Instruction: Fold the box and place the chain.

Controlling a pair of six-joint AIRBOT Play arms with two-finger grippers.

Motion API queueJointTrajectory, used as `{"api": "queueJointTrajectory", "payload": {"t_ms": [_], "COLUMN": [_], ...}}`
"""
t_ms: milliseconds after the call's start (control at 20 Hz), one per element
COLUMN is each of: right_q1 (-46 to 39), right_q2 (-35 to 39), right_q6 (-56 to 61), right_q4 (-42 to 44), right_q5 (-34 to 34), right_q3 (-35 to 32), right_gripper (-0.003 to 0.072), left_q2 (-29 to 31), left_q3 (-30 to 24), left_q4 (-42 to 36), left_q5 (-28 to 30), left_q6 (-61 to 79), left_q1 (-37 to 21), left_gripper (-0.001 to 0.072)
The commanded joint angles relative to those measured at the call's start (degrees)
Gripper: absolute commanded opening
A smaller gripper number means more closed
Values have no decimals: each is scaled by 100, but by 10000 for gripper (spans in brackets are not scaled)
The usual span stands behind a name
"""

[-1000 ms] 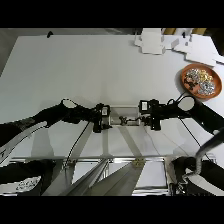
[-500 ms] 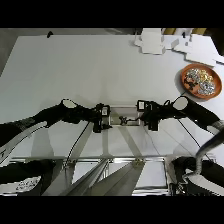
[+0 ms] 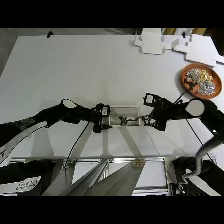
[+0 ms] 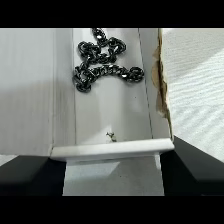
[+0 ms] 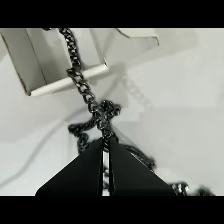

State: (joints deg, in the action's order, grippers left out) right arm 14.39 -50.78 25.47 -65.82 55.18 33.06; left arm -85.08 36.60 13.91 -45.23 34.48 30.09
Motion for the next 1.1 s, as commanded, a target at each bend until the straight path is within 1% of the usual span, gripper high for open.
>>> {"api": "queueJointTrajectory", "payload": {"t_ms": [0,100,150,250,350,450,500,700,900,950,1050], "right_q1": [7,81,245,774,1303,1692,1797,1847,1847,1847,1847], "right_q2": [953,1202,1235,1231,1228,1167,1080,468,-295,-511,-809], "right_q6": [1434,1652,1655,1714,1950,1963,1976,1974,1976,1978,1978], "right_q4": [15,748,938,1034,1016,1016,1016,879,741,704,577], "right_q5": [439,470,442,201,-227,-734,-848,-815,-616,-540,-437], "right_q3": [188,350,452,693,868,898,898,896,894,894,894], "right_gripper": [19,18,18,18,18,18,18,19,23,61,205], "left_q2": [2,2,2,2,2,2,2,2,2,2,2], "left_q3": [4,4,4,4,4,4,4,4,4,4,4], "left_q4": [0,0,0,0,0,0,0,0,0,0,0], "left_q5": [2,2,2,2,0,2,2,2,2,2,2], "left_q6": [2,2,2,2,2,2,2,2,2,2,2], "left_q1": [2,2,2,2,2,2,2,2,2,2,2], "left_gripper": [150,150,150,150,150,150,150,150,150,150,150]}}
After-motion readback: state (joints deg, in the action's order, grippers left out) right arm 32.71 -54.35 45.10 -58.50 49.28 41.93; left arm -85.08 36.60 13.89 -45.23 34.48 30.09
